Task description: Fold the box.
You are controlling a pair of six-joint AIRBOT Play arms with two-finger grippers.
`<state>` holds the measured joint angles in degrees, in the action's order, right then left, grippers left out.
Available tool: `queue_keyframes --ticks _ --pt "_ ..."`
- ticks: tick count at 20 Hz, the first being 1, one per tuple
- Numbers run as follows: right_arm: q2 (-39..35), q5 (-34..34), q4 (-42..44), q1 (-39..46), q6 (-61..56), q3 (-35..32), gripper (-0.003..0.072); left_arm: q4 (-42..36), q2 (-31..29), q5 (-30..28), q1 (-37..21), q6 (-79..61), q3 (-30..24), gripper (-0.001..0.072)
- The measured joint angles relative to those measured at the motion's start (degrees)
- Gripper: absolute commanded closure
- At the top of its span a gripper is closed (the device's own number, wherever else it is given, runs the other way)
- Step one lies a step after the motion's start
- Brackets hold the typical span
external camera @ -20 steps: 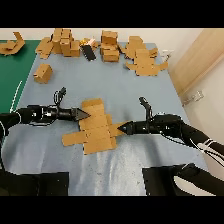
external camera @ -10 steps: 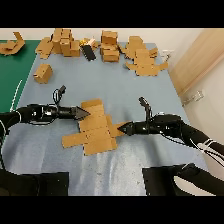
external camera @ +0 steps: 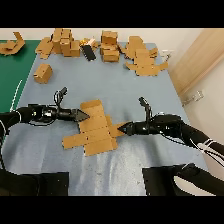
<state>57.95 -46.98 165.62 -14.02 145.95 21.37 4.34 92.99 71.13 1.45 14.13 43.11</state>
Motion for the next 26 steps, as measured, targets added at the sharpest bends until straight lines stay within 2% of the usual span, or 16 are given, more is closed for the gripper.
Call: queue_keyframes --ticks 8,9,10,16,17,18,19,25,26 --pt "0.0 0.0 0.0 0.0 0.0 0.0 0.0685 -0.2 0.0 0.0 0.0 -1.1 0.0 0.0549" --pt "0.0 0.0 0.0 0.0 0.0 0.0 0.0685 -0.3 0.0 0.0 0.0 -1.3 0.0 0.0649" --pt "0.0 0.0 0.0 0.0 0.0 0.0 0.0685 -0.4 0.0 0.0 0.0 -1.6 0.0 0.0697" --pt "0.0 0.0 -0.1 0.0 0.0 0.0 0.0680 -0.7 0.0 -0.3 1.6 -3.8 0.1 0.0697" --pt "0.0 0.0 -0.1 0.0 0.0 0.0 0.0603 -0.7 0.0 -0.4 1.7 -4.0 0.1 0.0697" --pt "0.0 0.0 0.1 0.0 -0.1 0.0 0.0389 -0.5 0.0 -0.5 1.9 -4.1 0.2 0.0697" --pt "-0.1 0.0 0.2 0.0 -0.1 0.0 0.0250 -0.3 0.0 -0.3 1.9 -4.2 0.4 0.0697" --pt "-0.2 0.6 -3.8 4.5 -5.1 2.2 0.0247 -0.4 -0.3 -0.2 2.9 -5.0 3.0 0.0697" --pt "-0.4 0.6 -5.0 6.4 -7.0 3.3 0.0307 -0.2 -0.6 -0.3 3.4 -5.4 3.7 0.0697"
